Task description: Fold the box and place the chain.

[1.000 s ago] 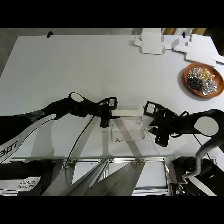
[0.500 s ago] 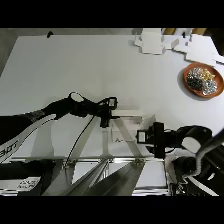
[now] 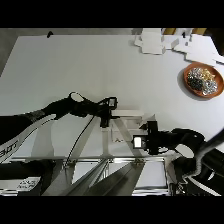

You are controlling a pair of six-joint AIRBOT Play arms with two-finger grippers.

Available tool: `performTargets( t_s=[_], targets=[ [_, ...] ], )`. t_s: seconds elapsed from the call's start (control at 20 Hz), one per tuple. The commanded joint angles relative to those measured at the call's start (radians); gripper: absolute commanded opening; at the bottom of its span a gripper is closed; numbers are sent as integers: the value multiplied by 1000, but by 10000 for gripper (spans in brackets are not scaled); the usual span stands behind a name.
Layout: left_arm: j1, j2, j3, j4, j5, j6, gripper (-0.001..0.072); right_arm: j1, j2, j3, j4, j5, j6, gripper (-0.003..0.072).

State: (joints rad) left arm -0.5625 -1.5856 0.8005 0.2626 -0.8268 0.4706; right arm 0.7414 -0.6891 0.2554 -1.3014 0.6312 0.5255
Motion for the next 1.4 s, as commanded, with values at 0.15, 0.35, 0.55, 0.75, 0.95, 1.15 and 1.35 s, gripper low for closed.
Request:
performTargets(
  t_s=[0.15, 0.35, 0.55, 0.75, 0.95, 1.15, 1.35],
  targets=[
    [0, 0, 1, 0, 0, 0, 10, 3, -17, -3, -38, -41, -4, 604],
    [0, 0, 1, 0, 0, 0, 10, 3, -11, -3, -38, -10, -4, 603],
    [0, 0, 1, 0, 0, 0, 10, 3, 15, -5, -38, 38, -4, 603],
    [0, 0, 1, 0, 0, 0, 10, 3, 34, -23, -38, 12, -3, 603],
    [0, 0, 1, 0, 0, 0, 10, 2, 34, -48, -42, -85, -4, 603],
    [0, 0, 1, 0, 0, 0, 10, 2, 34, -48, -59, -95, -4, 602],
    [0, 0, 1, 0, 0, 0, 10, 2, 34, -32, -80, -68, -4, 602]
  ],
)
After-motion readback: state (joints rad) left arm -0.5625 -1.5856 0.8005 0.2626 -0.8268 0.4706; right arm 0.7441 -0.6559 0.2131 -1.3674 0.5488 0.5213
